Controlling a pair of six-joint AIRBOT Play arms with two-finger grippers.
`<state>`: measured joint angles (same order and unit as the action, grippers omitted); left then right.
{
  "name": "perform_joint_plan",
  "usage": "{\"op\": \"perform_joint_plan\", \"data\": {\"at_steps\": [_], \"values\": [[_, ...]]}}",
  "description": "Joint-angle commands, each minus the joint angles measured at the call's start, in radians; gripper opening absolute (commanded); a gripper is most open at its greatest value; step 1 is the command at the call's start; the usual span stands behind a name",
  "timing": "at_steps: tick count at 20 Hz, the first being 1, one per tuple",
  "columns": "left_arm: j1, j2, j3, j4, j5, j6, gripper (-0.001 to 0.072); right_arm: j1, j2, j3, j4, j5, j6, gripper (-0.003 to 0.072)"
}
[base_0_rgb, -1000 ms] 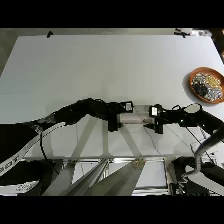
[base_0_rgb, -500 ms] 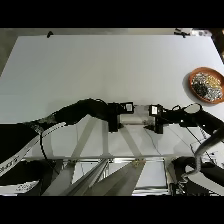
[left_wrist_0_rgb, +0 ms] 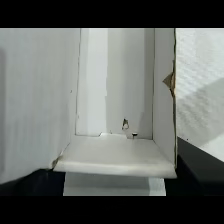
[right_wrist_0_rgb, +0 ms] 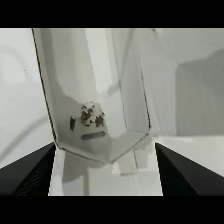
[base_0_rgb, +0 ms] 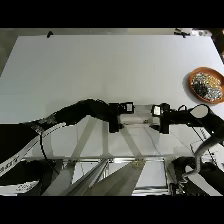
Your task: Fold the box and place the chain.
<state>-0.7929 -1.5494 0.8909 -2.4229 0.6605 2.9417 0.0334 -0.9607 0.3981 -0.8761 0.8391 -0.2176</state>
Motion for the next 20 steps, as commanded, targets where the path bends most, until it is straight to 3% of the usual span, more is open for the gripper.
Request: {"op": "perform_joint_plan", "data": {"at_steps": [1, 8, 13, 18, 20], "values": [[0.003, 0.001, 0.001, 0.037, -0.012, -0.069, 0.0338, 0.000, 0.120, 0.001, -0.123, 0.012, 0.155, 0.0705], [0.002, 0.001, 0.001, 0.068, -0.016, -0.100, 0.0345, 0.000, 0.369, 0.001, -0.094, 0.019, 0.195, 0.0695], [0.000, 0.002, 0.001, 0.079, -0.050, -0.122, 0.0344, 0.000, 0.385, 0.001, 0.011, 0.057, 0.195, 0.0685], [-0.001, 0.015, 0.000, 0.238, -0.077, -0.276, 0.0343, 0.000, 0.385, 0.001, 0.062, 0.061, 0.195, 0.0686], [-0.001, 0.015, 0.000, 0.244, -0.075, -0.283, 0.0343, 0.000, 0.385, 0.001, 0.087, 0.064, 0.195, 0.0685]]}}
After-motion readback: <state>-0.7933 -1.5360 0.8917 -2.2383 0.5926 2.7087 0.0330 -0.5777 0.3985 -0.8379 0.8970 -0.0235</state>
